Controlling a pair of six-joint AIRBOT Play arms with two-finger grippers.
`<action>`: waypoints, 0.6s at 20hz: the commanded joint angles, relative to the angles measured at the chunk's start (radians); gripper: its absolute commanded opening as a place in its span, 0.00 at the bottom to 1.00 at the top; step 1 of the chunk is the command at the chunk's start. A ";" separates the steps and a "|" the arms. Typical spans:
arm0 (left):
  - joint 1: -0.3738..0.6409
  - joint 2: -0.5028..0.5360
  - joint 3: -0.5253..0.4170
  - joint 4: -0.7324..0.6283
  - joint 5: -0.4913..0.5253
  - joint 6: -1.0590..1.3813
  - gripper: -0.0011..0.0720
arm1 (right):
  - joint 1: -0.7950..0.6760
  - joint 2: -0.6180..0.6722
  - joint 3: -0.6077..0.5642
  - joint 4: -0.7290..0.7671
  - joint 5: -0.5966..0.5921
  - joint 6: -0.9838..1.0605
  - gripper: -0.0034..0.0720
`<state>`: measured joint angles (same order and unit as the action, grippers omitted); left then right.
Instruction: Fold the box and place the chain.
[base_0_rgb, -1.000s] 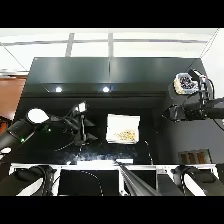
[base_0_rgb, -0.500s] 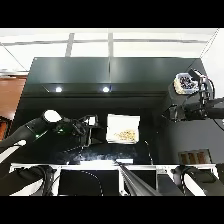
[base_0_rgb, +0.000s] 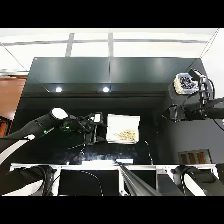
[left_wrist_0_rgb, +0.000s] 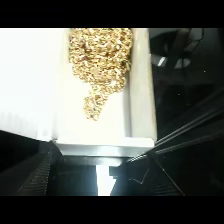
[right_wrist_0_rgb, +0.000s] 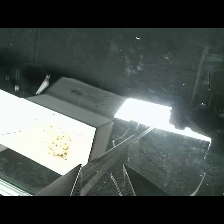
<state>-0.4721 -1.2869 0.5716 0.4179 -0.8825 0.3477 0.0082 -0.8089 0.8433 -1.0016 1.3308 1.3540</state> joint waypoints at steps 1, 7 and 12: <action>-0.013 -0.016 0.017 0.001 0.006 -0.015 0.99 | 0.000 0.000 -0.002 0.001 0.000 0.000 0.47; -0.074 -0.031 0.037 0.026 0.064 -0.048 0.99 | 0.000 0.000 -0.005 0.000 0.000 0.000 0.47; -0.087 -0.033 0.039 0.049 0.070 -0.060 0.66 | 0.007 0.000 -0.013 0.000 -0.051 -0.001 0.47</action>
<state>-0.5507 -1.3182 0.6086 0.4503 -0.8234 0.2989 0.0101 -0.8089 0.8360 -1.0016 1.3167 1.3537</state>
